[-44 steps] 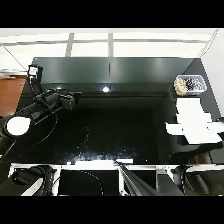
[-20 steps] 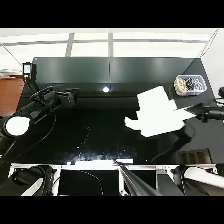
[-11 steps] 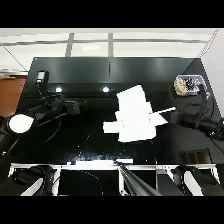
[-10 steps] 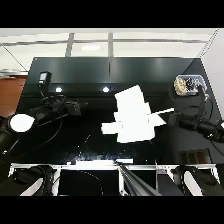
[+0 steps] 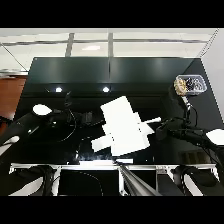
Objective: Fold the box and place the chain.
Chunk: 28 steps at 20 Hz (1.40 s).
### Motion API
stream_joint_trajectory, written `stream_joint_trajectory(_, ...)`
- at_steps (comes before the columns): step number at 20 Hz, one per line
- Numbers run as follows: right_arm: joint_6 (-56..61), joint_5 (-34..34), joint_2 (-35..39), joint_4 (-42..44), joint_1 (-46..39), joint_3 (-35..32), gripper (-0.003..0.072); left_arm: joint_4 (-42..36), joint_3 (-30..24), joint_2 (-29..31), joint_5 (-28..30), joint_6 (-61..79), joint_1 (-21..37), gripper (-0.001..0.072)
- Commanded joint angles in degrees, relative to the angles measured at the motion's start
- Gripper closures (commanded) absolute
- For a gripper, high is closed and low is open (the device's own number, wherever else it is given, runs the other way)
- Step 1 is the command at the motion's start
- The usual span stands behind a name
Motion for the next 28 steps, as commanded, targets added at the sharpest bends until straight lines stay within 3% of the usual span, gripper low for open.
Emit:
stream_joint_trajectory(1, 1.4, -0.7, 0.2, -0.6, 0.9, -0.2, 0.0645, -13.9, 0.0, -8.4, -5.8, 15.0, 1.4, 0.0009)
stream_joint_trajectory(4, 2.3, -0.8, 0.2, -0.7, 0.9, -0.2, 0.0645, -21.9, 0.0, -15.9, -15.0, 24.5, 1.4, 0.0009)
stream_joint_trajectory(7, 3.2, -0.7, 0.2, -0.6, 0.9, -0.2, 0.0645, -22.2, 0.3, -21.5, -14.9, 26.8, 0.1, 0.0009)
stream_joint_trajectory(11, 4.4, -0.3, 0.2, -0.7, 0.9, -0.2, 0.0645, -23.9, 3.6, -25.4, -19.5, 31.0, -0.5, 0.0017)
stream_joint_trajectory(15, 5.3, -0.1, 0.2, -1.5, 0.9, -0.2, 0.0645, -13.9, 10.2, -27.2, -26.7, 31.6, -3.6, 0.0017)
stream_joint_trajectory(18, 5.3, -0.1, 0.2, -1.5, 0.9, -0.2, 0.0645, -7.2, 12.9, -27.2, -27.8, 31.6, -4.7, 0.0017)
stream_joint_trajectory(23, 5.3, -0.1, 0.2, -1.5, 0.9, -0.2, 0.0645, -6.6, 13.0, -27.3, -29.6, 37.1, -4.7, 0.0034)
stream_joint_trajectory(24, 5.3, -0.1, 0.2, -1.5, 0.9, -0.2, 0.0645, -6.4, 13.0, -27.3, -29.2, 37.1, -4.7, 0.011)
stream_joint_trajectory(26, 5.3, 0.2, 0.2, -1.5, 0.9, -0.2, 0.0645, -6.1, 13.0, -27.3, -27.1, 37.0, -4.7, 0.0553)
stream_joint_trajectory(28, 5.8, 1.5, 0.2, -2.2, 0.9, -0.2, 0.0603, -6.2, 13.0, -27.3, -25.8, 37.0, -4.4, 0.0665)
